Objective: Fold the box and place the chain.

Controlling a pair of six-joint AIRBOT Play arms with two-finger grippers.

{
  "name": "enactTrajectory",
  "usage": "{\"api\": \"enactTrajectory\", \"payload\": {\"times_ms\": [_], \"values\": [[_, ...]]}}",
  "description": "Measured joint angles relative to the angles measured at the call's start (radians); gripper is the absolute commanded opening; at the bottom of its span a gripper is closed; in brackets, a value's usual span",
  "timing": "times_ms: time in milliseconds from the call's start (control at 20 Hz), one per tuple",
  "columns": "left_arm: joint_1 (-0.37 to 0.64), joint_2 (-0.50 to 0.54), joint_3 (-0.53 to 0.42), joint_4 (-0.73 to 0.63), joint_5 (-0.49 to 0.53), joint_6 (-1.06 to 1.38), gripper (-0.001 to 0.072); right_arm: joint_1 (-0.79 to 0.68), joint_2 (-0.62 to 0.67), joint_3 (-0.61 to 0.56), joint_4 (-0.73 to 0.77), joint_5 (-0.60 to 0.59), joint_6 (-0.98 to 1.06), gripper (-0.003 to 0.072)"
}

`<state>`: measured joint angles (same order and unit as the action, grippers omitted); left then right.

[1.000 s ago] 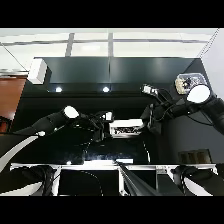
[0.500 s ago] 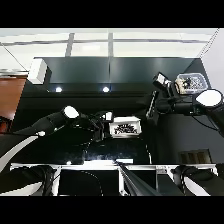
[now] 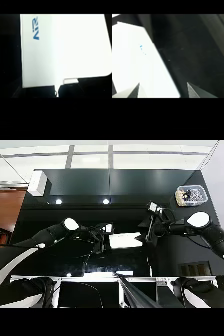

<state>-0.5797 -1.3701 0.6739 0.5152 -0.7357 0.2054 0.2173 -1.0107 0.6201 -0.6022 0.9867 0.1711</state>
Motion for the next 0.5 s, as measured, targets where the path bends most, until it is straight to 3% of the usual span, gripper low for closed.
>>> {"api": "enactTrajectory", "payload": {"times_ms": [500], "values": [[0.000,0.000,0.000,0.000,0.000,0.000,0.0489,0.043,0.000,-0.023,-0.009,0.013,-0.119,0.0682]]}}
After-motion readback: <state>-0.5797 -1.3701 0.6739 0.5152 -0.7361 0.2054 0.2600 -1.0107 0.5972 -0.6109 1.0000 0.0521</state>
